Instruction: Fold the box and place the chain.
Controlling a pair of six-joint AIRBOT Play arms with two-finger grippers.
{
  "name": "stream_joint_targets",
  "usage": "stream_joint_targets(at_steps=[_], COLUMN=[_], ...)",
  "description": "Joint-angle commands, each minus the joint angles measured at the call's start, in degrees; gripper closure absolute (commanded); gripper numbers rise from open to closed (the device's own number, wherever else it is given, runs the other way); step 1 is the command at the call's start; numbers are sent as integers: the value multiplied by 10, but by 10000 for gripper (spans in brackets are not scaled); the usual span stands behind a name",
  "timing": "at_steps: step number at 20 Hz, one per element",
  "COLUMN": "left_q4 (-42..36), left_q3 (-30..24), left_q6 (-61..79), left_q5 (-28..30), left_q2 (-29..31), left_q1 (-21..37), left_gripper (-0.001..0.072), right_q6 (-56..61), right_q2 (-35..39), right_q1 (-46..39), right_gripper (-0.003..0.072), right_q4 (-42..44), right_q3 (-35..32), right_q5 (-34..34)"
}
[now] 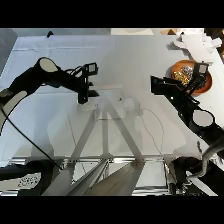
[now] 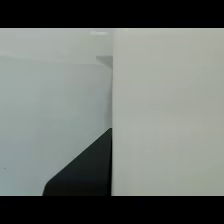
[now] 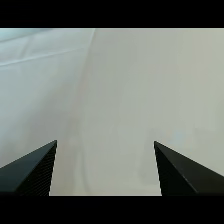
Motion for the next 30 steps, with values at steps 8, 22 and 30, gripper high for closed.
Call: stream_joint_targets(at_steps=[8,22,30], left_q4=[-18,-17,-17], left_q3=[61,61,61], left_q6=[88,137,121], left_q5=[-38,26,25], left_q2=[-149,-152,-152], left_q1=[0,-13,-13], left_gripper=[708,707,698], right_q6=[0,0,1], right_q2=[0,0,0], right_q1=[0,0,0], right_gripper=[45,45,44], right_q4=[0,0,0], right_q3=[1,1,1], right_q5=[17,17,18])
